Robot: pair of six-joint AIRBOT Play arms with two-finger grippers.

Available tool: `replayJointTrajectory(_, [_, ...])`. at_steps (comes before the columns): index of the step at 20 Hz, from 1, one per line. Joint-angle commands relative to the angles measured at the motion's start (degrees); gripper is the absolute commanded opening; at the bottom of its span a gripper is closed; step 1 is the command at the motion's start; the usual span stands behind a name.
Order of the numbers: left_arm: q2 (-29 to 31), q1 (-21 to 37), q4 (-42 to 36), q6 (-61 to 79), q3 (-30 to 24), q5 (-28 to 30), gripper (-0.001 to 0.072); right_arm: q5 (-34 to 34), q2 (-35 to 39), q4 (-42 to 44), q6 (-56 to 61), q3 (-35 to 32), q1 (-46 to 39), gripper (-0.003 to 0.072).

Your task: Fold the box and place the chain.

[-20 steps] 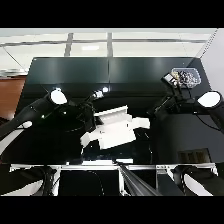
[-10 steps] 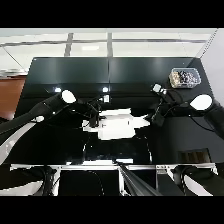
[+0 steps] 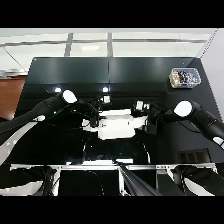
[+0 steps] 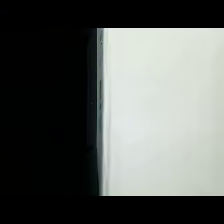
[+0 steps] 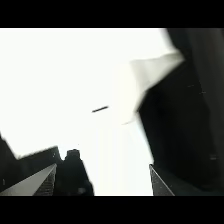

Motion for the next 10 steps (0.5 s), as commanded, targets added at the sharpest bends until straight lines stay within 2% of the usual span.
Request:
replayJointTrajectory(1, [0.0, 0.0, -0.1, 0.0, 0.0, 0.2, 0.0027, 0.5, -0.3, -1.9, -4.1, -2.3, 2.3, 0.0710])
replayJointTrajectory(4, [0.0, 0.0, -0.1, 0.0, 0.0, -0.4, 0.0028, -1.7, -0.3, 1.9, -6.2, -4.7, 5.7, 0.0709])
replayJointTrajectory(7, [0.0, 0.0, -0.1, 0.0, 0.0, -1.6, 0.0028, -8.1, -0.3, 4.6, -6.9, -6.2, 9.0, 0.0709])
replayJointTrajectory(10, [0.0, 0.0, 0.0, 0.0, 0.0, -1.8, 0.0027, -11.8, -0.3, 7.4, -6.8, -6.2, 11.4, 0.0708])
